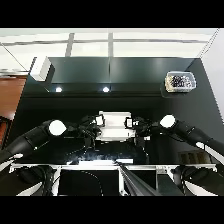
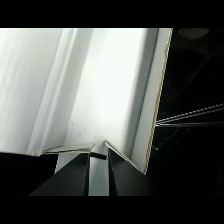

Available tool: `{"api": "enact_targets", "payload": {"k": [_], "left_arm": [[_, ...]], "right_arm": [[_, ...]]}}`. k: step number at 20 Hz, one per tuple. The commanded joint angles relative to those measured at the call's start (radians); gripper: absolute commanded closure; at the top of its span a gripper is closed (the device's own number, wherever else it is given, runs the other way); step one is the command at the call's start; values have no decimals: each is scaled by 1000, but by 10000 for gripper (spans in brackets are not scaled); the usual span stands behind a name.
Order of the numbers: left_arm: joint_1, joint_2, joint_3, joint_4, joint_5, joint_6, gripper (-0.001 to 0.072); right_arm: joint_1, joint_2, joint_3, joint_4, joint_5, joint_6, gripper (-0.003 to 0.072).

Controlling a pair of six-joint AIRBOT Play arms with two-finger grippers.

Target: Fold the box and place the chain.

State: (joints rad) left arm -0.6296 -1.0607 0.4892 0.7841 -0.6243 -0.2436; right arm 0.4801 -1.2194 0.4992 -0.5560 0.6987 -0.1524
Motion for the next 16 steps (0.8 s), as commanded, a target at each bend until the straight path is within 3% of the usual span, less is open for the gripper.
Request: {"api": "enact_targets", "payload": {"k": [1,3,9,11,14,15,16], "left_arm": [[-25,-19,2,-25,36,10,567],[-25,-30,2,-90,51,13,567],[-24,-43,2,-95,63,11,564],[-24,-43,2,-94,63,11,403],[-24,-43,2,-94,61,11,396],[-24,-43,2,-93,63,11,337],[-24,-43,2,-93,62,11,346]], "right_arm": [[0,0,0,2,0,2,452],[0,0,0,2,-1,2,452],[0,0,0,2,-1,2,452],[0,0,0,2,-1,2,452],[0,0,0,2,-1,2,452],[0,0,0,2,-1,2,452],[0,0,0,2,-1,2,452]]}}
